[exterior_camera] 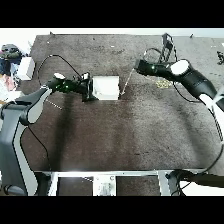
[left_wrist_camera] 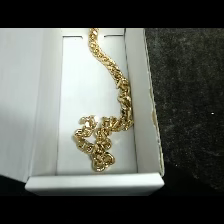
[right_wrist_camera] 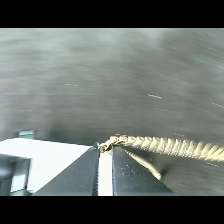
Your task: Fold the box and place the chain.
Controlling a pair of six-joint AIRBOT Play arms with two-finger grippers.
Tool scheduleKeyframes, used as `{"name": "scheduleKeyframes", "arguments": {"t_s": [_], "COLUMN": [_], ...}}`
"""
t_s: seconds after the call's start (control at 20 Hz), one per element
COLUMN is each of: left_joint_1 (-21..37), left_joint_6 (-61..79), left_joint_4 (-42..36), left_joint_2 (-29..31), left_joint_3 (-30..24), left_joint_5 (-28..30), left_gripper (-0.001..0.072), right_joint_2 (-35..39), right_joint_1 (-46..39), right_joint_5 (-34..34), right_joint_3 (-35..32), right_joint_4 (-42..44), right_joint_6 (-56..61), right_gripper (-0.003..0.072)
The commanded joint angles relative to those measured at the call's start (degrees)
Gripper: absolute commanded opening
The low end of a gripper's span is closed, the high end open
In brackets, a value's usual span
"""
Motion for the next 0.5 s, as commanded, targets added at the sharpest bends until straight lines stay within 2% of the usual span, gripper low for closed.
{"name": "scheduleKeyframes", "arguments": {"t_s": [0.0,0.25,0.45], "left_joint_1": [0.0,0.0,0.0], "left_joint_6": [0.0,0.0,0.0], "left_joint_4": [0.0,0.0,0.0], "left_joint_2": [0.0,0.0,0.0], "left_joint_3": [0.0,0.0,0.0], "left_joint_5": [0.0,0.0,0.0], "left_gripper": [0.0288,0.0288,0.0287], "right_joint_2": [5.0,4.6,1.0], "right_joint_1": [5.6,12.3,15.2], "right_joint_5": [0.0,-3.0,-3.2], "right_joint_3": [1.9,4.1,4.1], "right_joint_4": [0.0,-0.4,-0.4], "right_joint_6": [-0.7,-0.7,-0.7], "right_gripper": [0.0011,0.0011,0.0011]}}
